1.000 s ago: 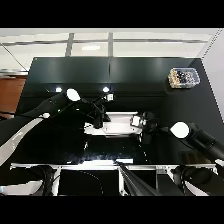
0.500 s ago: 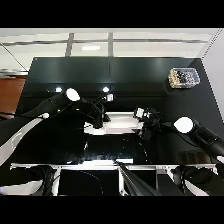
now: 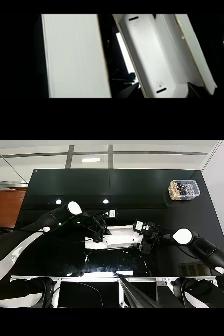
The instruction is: Fold the box and place the chain.
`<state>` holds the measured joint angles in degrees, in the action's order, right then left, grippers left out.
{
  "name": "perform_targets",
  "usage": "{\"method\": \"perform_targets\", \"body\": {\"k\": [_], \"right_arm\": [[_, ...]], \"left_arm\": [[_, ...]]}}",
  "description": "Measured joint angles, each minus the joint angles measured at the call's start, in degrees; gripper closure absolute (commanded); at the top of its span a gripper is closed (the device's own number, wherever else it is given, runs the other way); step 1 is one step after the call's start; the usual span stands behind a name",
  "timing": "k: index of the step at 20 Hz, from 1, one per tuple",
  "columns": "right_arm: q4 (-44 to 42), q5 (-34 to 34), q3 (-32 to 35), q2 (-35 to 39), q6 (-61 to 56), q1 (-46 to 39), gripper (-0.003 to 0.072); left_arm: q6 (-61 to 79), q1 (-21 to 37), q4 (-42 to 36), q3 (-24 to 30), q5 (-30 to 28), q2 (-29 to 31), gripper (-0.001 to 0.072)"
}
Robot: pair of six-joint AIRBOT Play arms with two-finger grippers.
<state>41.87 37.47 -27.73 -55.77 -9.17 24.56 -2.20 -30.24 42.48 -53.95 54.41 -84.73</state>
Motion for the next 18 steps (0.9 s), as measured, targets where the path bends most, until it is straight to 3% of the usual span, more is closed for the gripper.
{"method": "perform_targets", "body": {"k": [9, 18], "right_arm": [[0.2, 1.1, 0.0, -0.2, 0.9, -4.0, -0.0017], [-7.6, 3.7, 0.0, -1.9, 10.6, -4.3, -0.0017]], "left_arm": [[0.3, 0.0, 1.0, 0.0, -0.1, 0.0, 0.0683], [1.5, -0.1, 1.1, -0.1, -0.6, 0.0, 0.0684]]}}
